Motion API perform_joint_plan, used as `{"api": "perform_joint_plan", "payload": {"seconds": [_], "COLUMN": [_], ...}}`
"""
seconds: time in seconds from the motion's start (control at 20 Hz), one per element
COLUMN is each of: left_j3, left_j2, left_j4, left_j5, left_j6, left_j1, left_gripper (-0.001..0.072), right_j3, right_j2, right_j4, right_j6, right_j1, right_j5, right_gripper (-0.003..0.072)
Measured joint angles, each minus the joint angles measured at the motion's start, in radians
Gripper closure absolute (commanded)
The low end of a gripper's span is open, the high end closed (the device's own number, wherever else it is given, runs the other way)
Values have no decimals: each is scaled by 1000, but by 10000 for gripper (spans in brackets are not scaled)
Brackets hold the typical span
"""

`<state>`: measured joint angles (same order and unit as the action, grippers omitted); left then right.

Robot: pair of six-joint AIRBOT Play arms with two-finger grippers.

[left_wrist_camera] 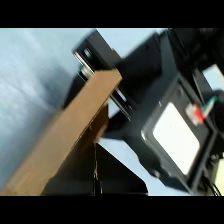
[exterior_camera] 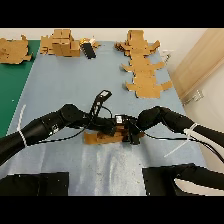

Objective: Fold the box.

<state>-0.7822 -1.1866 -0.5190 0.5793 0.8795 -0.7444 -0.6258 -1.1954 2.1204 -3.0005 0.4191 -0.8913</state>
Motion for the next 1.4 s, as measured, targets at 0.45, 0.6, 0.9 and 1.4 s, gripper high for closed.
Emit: {"api": "perform_joint_plan", "payload": {"seconds": [0.45, 0.6, 0.9, 1.4], "left_j3": [-4, -3, 1, -8], "left_j2": [-87, -138, -178, -119], "left_j4": [-37, -22, 150, -85], "left_j5": [-151, -136, 88, -20], "left_j6": [3, 12, 19, -23], "left_j1": [0, 16, 43, 116], "left_gripper": [697, 697, 698, 698], "right_j3": [1, 1, 1, 1], "right_j2": [-1, -1, 0, 0], "right_j4": [6, 3, -15, -4], "right_j6": [11, 11, -19, 0], "right_j1": [-1, 0, 2, 3], "right_j5": [-7, -6, -1, -1], "right_gripper": [234, 234, 234, 234]}}
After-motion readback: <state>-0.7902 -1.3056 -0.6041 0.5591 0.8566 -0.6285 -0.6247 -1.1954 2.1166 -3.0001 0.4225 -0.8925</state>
